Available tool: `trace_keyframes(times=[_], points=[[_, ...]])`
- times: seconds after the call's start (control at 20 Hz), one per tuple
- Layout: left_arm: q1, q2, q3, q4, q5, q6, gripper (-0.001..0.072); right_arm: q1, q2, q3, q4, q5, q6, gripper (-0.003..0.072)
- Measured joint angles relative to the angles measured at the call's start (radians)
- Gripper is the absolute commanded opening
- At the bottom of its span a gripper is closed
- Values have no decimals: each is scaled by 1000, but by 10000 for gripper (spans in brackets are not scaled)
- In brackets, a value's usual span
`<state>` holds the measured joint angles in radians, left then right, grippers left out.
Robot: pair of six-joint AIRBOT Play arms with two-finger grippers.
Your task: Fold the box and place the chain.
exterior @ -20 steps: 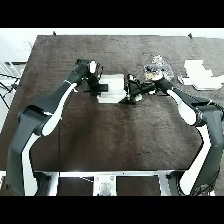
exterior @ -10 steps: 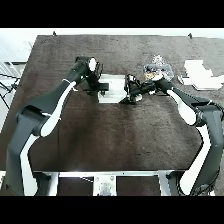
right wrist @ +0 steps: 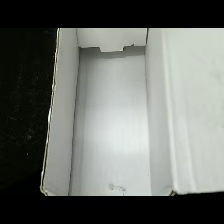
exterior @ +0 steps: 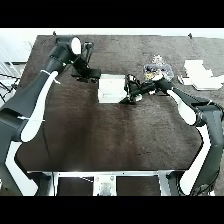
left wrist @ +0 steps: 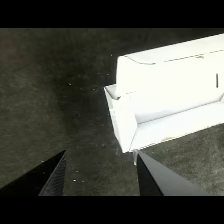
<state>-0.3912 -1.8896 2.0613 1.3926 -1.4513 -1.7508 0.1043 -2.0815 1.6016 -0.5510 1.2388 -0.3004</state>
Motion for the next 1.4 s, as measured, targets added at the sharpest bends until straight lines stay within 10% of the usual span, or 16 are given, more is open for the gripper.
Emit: trace_keyframes(times=[0.6,1.4], points=[[-14,-19,-208,-95,184,-76,503,0,0,0,0,0,0,582],[-16,-95,-114,-104,134,-204,500,0,0,0,0,0,0,582]])
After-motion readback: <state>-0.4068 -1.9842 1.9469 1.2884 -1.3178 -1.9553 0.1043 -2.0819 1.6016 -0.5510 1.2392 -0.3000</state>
